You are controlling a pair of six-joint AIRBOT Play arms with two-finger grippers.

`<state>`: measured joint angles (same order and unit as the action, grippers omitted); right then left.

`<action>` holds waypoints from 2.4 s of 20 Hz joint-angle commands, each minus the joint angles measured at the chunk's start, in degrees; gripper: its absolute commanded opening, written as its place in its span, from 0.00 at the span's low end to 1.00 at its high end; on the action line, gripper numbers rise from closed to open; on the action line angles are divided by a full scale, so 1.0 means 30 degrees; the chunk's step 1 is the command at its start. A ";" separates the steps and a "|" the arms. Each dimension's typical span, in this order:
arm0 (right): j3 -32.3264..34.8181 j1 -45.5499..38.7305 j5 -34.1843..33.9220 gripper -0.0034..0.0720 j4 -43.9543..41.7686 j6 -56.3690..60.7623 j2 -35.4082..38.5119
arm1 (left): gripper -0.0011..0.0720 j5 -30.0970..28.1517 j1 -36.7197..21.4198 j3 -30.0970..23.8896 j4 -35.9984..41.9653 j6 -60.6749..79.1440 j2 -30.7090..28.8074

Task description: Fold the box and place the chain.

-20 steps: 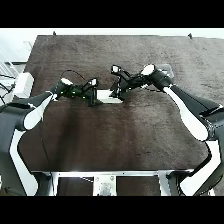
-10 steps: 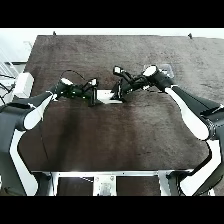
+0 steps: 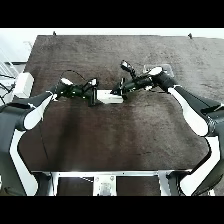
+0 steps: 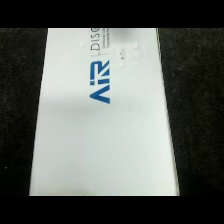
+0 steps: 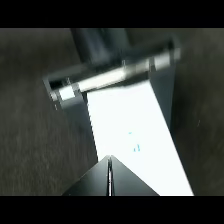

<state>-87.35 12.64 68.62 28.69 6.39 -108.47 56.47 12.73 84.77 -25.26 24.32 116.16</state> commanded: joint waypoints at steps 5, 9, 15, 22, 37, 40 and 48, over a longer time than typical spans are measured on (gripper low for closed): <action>-0.0036 0.0430 -0.0444 0.06 0.2667 0.2594 -0.0976 | 0.43 -0.0007 0.0007 0.0015 0.0000 0.0000 -0.0007; -0.0401 0.0255 0.0015 0.06 0.1188 0.2317 0.0634 | 0.43 0.0000 0.0007 0.0015 0.0000 0.0000 -0.0007; 0.0109 0.0255 -0.0073 0.05 -0.0058 0.3162 0.5348 | 0.43 0.0000 0.0007 0.0015 0.0000 0.0000 -0.0007; 1.0069 -0.0619 -0.9588 0.05 0.0080 0.5391 1.5548 | 0.43 0.0000 0.0007 0.0015 0.0000 0.0000 -0.0007; 2.1653 -0.1821 -1.5562 0.06 0.0087 0.5938 2.2556 | 0.04 0.0393 -0.0182 0.0029 0.0124 -0.0211 -0.0423; 2.1653 -0.1821 -1.5606 0.06 0.0087 0.5938 2.2556 | 0.04 0.0925 -0.0918 0.0029 0.0291 -0.2659 -0.1836; 2.1653 -0.1821 -1.6247 0.06 0.0073 0.6003 2.2549 | 0.03 -0.2739 -0.5646 -0.3009 0.1188 -0.8327 -0.7563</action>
<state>-22.41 7.22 20.71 28.93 24.27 -40.84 55.88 0.91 81.03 -23.35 5.69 99.74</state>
